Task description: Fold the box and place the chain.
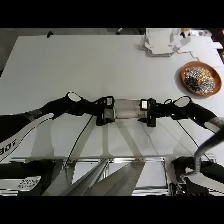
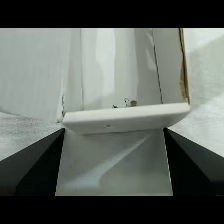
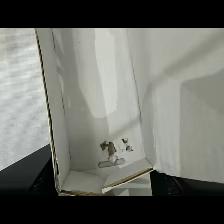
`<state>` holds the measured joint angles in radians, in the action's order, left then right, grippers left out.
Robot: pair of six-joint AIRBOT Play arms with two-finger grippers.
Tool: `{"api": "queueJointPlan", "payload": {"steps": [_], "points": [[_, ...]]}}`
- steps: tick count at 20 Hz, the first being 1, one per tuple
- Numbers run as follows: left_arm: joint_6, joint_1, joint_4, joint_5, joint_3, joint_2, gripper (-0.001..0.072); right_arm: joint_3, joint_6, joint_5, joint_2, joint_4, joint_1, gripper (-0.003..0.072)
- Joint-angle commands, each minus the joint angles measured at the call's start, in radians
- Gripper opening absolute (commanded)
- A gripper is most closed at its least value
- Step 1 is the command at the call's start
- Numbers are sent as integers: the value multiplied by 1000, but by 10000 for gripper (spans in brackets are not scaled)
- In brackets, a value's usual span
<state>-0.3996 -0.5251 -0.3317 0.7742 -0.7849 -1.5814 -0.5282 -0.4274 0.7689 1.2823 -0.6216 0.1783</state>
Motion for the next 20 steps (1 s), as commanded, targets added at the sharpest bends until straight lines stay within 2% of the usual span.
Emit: {"api": "queueJointPlan", "payload": {"steps": [1,20], "points": [[29,15,-20,20,-1,0,691,0,0,2,0,1,0,403],[15,54,-69,106,-1,0,699,0,0,2,0,1,0,403]]}}
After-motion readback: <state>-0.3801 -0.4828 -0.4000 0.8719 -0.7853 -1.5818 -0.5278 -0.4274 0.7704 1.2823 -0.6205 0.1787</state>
